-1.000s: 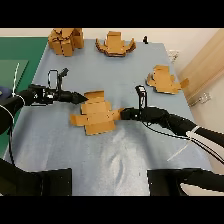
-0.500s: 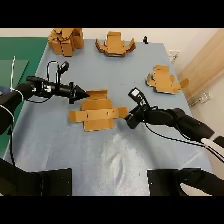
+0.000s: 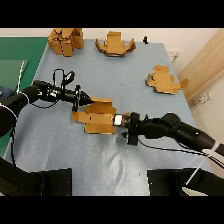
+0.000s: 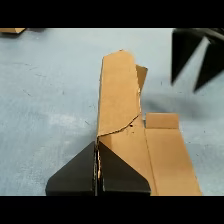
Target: Fold the box.
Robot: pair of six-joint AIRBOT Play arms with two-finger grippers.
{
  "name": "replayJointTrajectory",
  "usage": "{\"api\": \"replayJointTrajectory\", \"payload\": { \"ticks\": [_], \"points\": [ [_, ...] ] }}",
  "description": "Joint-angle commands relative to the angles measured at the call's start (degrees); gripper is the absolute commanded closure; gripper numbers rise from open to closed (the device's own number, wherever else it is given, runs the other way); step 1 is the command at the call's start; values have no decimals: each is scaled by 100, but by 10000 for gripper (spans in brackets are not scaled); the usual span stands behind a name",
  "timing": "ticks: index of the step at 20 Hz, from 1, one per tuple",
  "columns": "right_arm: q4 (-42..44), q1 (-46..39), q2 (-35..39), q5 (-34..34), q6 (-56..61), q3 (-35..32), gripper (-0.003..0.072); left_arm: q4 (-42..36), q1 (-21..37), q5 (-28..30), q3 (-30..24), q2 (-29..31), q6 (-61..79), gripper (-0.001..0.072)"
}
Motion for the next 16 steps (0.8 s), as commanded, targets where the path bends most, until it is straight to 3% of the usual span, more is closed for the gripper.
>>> {"api": "replayJointTrajectory", "payload": {
  "ticks": [1, 3, 5, 16],
  "points": [
    [-20, 629, -575, 476, -155, 2, 315, -140, -17, 68, -85, 4, 273, 698],
    [-15, 719, -874, 1040, -120, 4, 301, -61, 7, 111, -85, 4, 258, 695],
    [-15, 730, -1040, 1469, 81, 4, 231, 87, 15, 129, -85, 2, 243, 693],
    [-105, 398, -1248, 2505, 81, 52, 241, 120, 15, 157, -85, 4, 232, 691]
  ]
}}
